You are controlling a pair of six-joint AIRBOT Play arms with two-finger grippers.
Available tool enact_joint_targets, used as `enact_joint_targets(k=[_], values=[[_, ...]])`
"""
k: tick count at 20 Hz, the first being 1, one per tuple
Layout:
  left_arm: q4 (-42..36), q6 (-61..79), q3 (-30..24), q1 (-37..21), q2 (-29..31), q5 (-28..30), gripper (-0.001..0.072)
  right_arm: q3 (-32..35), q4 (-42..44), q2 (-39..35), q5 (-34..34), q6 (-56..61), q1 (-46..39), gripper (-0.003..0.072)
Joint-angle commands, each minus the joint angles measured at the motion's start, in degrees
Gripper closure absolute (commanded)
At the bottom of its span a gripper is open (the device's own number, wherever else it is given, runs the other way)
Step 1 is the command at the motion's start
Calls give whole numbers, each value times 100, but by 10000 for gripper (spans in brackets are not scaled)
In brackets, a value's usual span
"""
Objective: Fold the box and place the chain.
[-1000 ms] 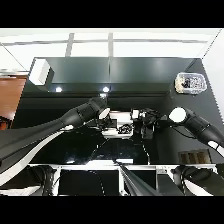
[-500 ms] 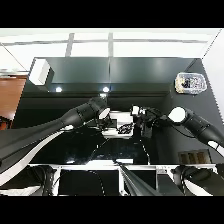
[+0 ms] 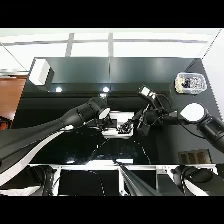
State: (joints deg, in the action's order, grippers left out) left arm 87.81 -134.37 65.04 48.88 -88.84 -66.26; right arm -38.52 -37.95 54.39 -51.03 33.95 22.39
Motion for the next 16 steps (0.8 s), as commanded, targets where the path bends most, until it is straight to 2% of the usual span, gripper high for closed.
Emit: enact_joint_targets(k=[1,2,3,4,9,14,16], values=[[0,0,-4,-7,-4,0,679,-26,428,-48,-66,190,11,672],[0,0,-4,-4,-4,0,680,-26,339,-48,-83,188,11,585],[0,0,-4,-7,-4,0,680,-26,142,-48,-85,188,11,254],[0,0,-4,-4,-4,0,679,-26,-146,-48,-85,195,4,162],[0,0,-4,-7,-4,0,680,57,-2103,-48,-179,199,-131,162],[0,0,-4,-7,-4,0,680,804,-1928,87,400,-1167,-31,162],[0,0,-4,-7,-4,0,680,931,-1864,98,782,-1322,11,162]])
